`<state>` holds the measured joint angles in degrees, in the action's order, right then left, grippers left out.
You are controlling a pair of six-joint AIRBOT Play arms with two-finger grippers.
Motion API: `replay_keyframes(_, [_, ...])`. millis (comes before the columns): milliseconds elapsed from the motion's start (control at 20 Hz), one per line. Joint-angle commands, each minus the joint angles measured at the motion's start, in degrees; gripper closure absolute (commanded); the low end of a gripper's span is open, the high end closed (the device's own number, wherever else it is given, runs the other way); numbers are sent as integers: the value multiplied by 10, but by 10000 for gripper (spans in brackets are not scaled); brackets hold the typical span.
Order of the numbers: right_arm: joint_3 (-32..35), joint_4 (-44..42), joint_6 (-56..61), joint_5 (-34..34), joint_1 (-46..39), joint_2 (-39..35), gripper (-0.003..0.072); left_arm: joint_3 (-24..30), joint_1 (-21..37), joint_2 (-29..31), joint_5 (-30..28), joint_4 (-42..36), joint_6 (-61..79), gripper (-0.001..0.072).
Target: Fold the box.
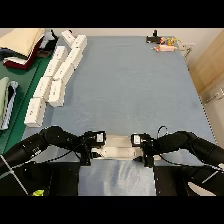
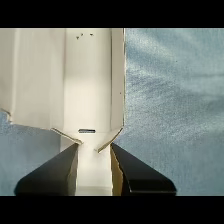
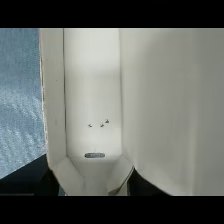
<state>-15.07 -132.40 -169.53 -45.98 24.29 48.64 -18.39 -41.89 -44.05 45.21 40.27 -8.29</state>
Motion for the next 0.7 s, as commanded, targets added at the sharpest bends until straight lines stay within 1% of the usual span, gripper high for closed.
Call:
replay_keyframes(0, [0, 0, 0, 0, 0, 0, 175, 0, -7, -13, -39, -19, 9, 421])
replay_keyframes(200, [0, 0, 0, 0, 0, 0, 175, 0, -10, -22, -43, -52, 43, 425])
replay_keyframes(250, [0, 0, 0, 0, 0, 0, 175, 0, -15, -24, -43, -53, 45, 544])
replay_keyframes(500, [0, 0, 0, 0, 0, 0, 175, 0, -42, -28, -66, -84, 47, 540])
replay_keyframes(650, [0, 0, 0, 0, 0, 0, 175, 0, -49, -45, -75, -93, 47, 538])
